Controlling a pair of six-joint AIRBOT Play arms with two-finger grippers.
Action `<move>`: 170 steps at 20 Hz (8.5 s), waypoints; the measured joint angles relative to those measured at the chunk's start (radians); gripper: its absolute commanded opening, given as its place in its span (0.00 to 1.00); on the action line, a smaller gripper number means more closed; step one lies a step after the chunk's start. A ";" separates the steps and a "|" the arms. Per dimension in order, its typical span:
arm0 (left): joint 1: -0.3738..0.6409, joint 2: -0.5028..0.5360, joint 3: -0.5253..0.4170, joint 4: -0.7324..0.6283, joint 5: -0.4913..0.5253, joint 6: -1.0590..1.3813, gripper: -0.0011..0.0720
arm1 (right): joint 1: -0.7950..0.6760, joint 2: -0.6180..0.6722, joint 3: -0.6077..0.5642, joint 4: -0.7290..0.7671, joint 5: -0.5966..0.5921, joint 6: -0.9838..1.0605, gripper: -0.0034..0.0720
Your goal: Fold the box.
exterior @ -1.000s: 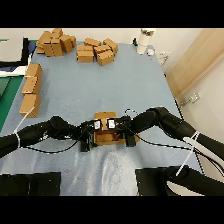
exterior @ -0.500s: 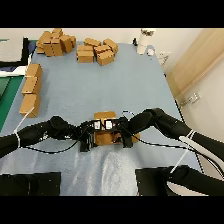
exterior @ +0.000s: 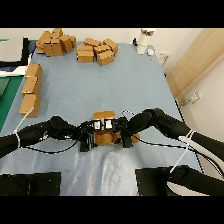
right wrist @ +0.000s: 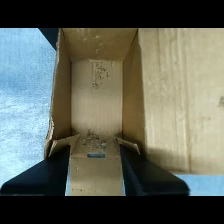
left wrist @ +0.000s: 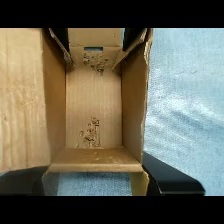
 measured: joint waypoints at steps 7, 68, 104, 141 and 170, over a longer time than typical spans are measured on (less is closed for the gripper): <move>-0.001 0.000 0.000 -0.001 -0.003 -0.002 0.66 | -0.014 0.035 0.000 -0.043 -0.093 0.158 0.21; -0.001 0.000 0.000 -0.001 0.000 -0.001 0.66 | -0.271 0.162 -0.110 0.253 -0.133 1.103 0.55; -0.001 0.000 0.000 -0.001 0.000 -0.003 0.66 | 0.275 -0.320 0.374 -0.499 -0.365 2.117 0.05; -0.001 0.000 0.000 0.000 0.001 -0.001 0.66 | -0.467 -0.466 0.347 0.507 -0.342 1.004 0.05; -0.001 0.000 0.000 0.000 0.001 0.000 0.66 | 0.120 0.182 -0.084 0.178 0.199 0.318 0.05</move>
